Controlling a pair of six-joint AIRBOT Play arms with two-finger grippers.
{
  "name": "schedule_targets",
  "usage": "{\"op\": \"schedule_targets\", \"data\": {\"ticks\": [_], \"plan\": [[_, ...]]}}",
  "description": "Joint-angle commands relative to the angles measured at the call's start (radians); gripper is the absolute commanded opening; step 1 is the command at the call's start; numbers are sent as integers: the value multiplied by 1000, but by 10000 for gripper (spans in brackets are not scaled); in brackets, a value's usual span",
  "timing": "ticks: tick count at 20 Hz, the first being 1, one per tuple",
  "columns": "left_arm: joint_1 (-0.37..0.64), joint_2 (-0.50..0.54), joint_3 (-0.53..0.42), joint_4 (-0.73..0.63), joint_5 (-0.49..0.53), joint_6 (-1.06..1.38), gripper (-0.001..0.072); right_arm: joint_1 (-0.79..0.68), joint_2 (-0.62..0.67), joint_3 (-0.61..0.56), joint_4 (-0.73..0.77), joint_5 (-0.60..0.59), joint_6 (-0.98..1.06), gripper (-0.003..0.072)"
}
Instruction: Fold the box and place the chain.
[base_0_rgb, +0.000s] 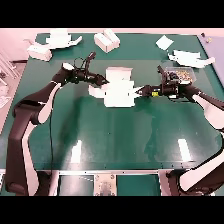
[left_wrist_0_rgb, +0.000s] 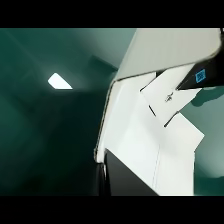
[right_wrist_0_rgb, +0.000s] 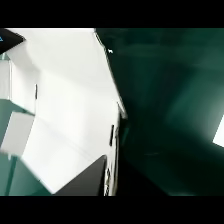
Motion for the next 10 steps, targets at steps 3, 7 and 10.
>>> {"op": "schedule_targets", "data": {"ticks": [3,7,10], "plan": [[9,-1,0,-54,-121,325,22,-20,0,1,83,4,-7,294],[39,-1,-5,-85,-148,507,21,-54,0,1,199,5,-31,295],[66,-1,-45,-150,-190,595,20,-73,0,1,273,7,-46,295]]}}
